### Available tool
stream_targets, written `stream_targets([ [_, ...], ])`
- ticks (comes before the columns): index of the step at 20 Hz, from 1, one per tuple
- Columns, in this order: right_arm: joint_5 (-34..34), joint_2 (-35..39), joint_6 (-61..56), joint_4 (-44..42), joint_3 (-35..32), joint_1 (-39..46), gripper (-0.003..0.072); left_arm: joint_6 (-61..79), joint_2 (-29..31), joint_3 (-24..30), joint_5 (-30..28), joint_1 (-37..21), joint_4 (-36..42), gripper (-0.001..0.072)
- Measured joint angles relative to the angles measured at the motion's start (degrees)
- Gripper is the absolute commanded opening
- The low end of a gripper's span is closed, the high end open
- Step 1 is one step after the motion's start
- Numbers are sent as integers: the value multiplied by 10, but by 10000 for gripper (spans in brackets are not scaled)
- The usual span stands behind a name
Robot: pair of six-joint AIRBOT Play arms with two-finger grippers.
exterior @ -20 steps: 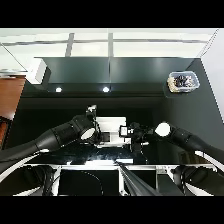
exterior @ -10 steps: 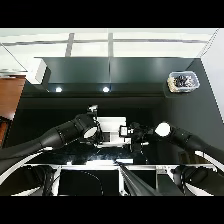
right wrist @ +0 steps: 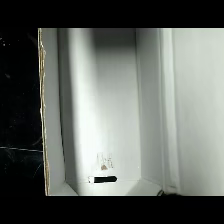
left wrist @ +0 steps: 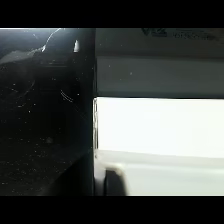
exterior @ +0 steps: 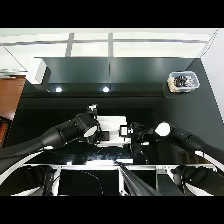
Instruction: Fold the box and place the chain.
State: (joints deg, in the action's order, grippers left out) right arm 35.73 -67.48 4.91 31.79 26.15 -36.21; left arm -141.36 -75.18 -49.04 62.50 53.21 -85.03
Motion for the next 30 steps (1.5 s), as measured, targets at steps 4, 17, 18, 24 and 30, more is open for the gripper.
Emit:
stream_targets([
  [4,0,0,0,0,0,0,483,0,0,0,-1,0,1,24],
  [17,57,98,-149,142,0,1,595,13,1,-1,12,0,2,23],
  [18,65,104,-158,162,0,1,594,15,1,-1,13,0,0,23],
  [24,72,113,-172,209,0,1,594,19,1,-1,18,0,-9,23],
  [30,51,99,-136,145,0,0,463,19,1,-1,11,0,-12,23],
])
